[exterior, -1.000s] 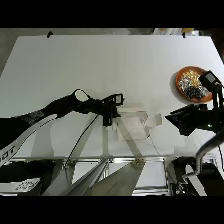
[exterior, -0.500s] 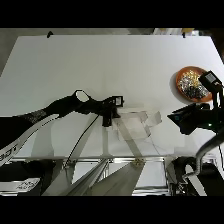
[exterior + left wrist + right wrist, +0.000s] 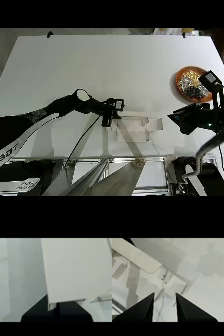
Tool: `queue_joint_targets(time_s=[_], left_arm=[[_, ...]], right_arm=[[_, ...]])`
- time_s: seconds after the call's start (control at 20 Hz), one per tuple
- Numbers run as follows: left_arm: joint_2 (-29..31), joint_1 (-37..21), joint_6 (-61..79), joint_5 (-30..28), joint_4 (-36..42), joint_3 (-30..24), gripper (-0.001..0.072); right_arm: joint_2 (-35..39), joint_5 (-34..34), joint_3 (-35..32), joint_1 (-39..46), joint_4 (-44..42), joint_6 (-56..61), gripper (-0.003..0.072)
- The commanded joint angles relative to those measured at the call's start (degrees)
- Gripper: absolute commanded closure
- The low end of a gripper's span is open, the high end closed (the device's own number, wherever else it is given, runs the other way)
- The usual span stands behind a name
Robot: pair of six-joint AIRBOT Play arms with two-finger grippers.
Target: Fold the box and place the chain.
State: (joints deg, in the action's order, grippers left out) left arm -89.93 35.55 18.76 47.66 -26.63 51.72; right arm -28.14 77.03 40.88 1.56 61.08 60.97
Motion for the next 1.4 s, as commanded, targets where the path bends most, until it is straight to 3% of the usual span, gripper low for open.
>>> queue_joint_targets(time_s=[0.0, 0.95, 1.05, 1.1, 1.35], left_arm=[[-0.3, -0.1, 0.6, 0.1, -1.3, 0.6, 0.0710], [-2.1, -0.1, 0.3, -0.3, -1.4, 0.6, 0.0698], [-2.1, -0.1, 0.3, -0.3, -1.4, 0.6, 0.0698], [-2.1, -0.1, 0.3, -0.3, -1.4, 0.6, 0.0698], [-2.1, -0.1, 0.3, -0.3, -1.3, 0.6, 0.0698]], right_arm=[[0.0, 0.0, 0.0, 0.0, 0.0, 0.0, 0.0394], [0.0, 0.3, 0.0, -0.1, -0.1, -1.2, 0.0400], [0.0, 0.5, -0.3, -1.9, -0.1, -5.2, 0.0614], [0.0, 0.6, -1.1, -3.9, -0.1, -8.0, 0.0665], [-4.2, -0.3, -10.7, -17.2, 1.6, -21.7, 0.0674]])
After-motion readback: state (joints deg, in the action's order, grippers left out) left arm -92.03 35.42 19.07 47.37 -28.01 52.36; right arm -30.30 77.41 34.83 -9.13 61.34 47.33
